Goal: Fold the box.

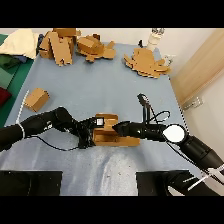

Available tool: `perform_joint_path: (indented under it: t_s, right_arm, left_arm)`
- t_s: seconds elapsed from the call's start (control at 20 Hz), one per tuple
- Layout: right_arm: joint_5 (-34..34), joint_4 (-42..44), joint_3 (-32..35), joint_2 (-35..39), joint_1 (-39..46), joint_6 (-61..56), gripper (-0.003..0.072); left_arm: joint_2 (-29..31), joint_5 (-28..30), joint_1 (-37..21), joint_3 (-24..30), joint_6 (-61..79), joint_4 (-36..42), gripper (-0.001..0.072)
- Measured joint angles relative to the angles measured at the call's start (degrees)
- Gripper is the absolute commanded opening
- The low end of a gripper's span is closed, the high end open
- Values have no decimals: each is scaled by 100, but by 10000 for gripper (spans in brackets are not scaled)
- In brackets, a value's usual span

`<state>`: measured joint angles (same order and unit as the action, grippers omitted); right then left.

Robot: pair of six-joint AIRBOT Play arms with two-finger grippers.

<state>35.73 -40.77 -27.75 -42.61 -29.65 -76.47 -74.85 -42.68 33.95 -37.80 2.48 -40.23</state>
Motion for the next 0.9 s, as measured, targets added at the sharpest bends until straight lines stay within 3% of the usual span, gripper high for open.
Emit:
perform_joint_path:
  t_s: [0.5,0.9]
  right_arm:
    - [-66,352,-109,-564,0,227,5]
    - [-560,949,-131,-1397,0,1102,5]
  left_arm:
    - [0,-160,0,-2,-98,-170,516]
    - [0,-164,0,-2,-103,-199,516]
